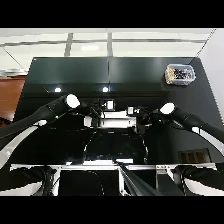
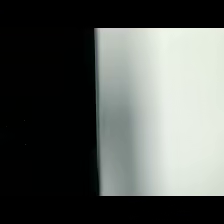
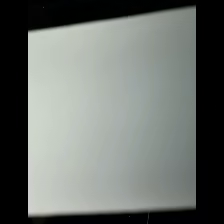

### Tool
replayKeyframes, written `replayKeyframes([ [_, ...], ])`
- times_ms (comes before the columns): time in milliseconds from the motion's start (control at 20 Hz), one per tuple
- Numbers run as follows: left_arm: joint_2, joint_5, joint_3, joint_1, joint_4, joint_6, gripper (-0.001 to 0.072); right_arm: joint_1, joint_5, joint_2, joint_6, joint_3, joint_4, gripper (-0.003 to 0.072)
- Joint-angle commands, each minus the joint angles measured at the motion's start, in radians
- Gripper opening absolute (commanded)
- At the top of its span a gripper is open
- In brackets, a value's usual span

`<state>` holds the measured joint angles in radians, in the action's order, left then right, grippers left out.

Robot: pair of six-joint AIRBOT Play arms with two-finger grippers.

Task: Fold the box and place the chain.

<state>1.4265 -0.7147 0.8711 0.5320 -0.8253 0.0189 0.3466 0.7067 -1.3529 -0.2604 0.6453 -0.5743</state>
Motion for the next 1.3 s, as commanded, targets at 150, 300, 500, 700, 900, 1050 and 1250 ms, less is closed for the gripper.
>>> replayKeyframes([
  [150, 0.001, 0.001, 0.000, 0.000, 0.000, 0.000, 0.0027, -0.008, 0.005, 0.000, 0.002, 0.001, 0.000, 0.0700],
  [300, 0.001, 0.001, 0.000, 0.000, 0.000, 0.000, 0.0027, -0.008, 0.003, 0.000, 0.002, 0.001, 0.000, 0.0699],
  [500, 0.001, 0.001, 0.000, 0.000, 0.000, 0.000, 0.0027, 0.005, -0.019, 0.000, 0.016, 0.000, -0.011, 0.0699],
  [700, 0.001, 0.000, 0.000, 0.000, 0.000, 0.000, 0.0027, 0.005, -0.018, 0.000, 0.018, 0.000, -0.013, 0.0470],
  [900, 0.000, 0.000, 0.000, 0.000, 0.000, -0.001, 0.0032, 0.005, -0.018, 0.000, 0.018, 0.000, -0.013, 0.0469],
  [1050, -0.016, 0.001, 0.010, -0.001, -0.001, -0.048, 0.0517, 0.005, -0.018, 0.000, 0.018, 0.000, -0.013, 0.0469],
  [1250, -0.108, 0.004, 0.020, -0.005, -0.067, -0.163, 0.0718, 0.005, -0.018, 0.000, 0.018, 0.000, -0.013, 0.0469],
])
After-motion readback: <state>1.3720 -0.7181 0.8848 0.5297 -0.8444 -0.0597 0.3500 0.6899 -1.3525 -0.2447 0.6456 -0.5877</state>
